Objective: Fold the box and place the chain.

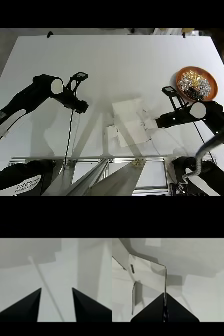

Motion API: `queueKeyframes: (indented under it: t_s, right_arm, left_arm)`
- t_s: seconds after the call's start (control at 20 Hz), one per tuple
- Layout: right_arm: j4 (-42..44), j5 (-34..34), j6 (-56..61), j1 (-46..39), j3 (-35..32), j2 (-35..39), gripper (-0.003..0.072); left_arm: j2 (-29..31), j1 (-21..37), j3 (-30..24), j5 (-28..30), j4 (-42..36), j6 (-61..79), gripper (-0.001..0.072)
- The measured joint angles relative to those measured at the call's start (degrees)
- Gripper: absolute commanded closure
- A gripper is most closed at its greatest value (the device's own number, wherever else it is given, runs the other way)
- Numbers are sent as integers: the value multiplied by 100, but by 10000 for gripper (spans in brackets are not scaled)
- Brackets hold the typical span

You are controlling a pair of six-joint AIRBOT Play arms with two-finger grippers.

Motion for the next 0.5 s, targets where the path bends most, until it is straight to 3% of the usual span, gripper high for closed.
queueKeyframes:
  t_s: [0.1,0.2,0.35,0.5]
  right_arm:
    - [37,-44,57,129,-15,11,667]
    - [48,-92,76,199,-24,17,667]
    - [66,-136,96,245,-28,17,667]
    - [76,-166,103,264,-28,17,667]
  left_arm:
    - [-151,0,-4,216,-817,796,187]
    - [-343,0,-7,332,-1897,1792,130]
    - [-651,0,-7,376,-3377,3073,130]
    - [-911,0,-7,229,-4232,3860,127]
